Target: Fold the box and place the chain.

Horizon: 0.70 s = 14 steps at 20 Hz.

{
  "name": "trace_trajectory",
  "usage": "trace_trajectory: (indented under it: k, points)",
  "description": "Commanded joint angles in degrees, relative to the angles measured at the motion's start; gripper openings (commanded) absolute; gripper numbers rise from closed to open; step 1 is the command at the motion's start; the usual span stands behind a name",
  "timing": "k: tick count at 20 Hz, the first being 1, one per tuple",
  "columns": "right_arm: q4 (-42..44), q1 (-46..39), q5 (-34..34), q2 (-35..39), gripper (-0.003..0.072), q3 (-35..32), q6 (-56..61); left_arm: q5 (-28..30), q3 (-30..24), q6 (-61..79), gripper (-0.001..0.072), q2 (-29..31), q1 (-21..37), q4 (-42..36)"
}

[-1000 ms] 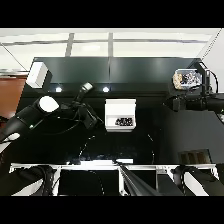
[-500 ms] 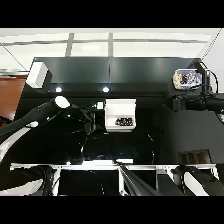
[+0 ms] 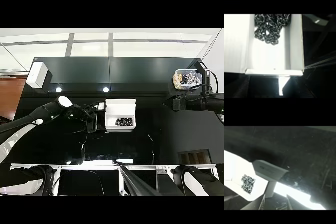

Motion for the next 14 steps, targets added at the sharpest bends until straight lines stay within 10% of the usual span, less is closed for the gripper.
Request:
trace_trajectory:
  k: [1, 14]
  points:
    - [-0.09, 0.04, 0.04, 0.0, 0.0328, -0.02, 0.09, 0.68, 0.07, 0.11, 0.0717, -0.15, 0.04, -0.7]
    - [-1.31, 0.04, 0.02, 0.0, 0.0328, -0.02, 0.09, 1.05, 0.22, 1.05, 0.0717, -0.22, -1.07, -2.75]
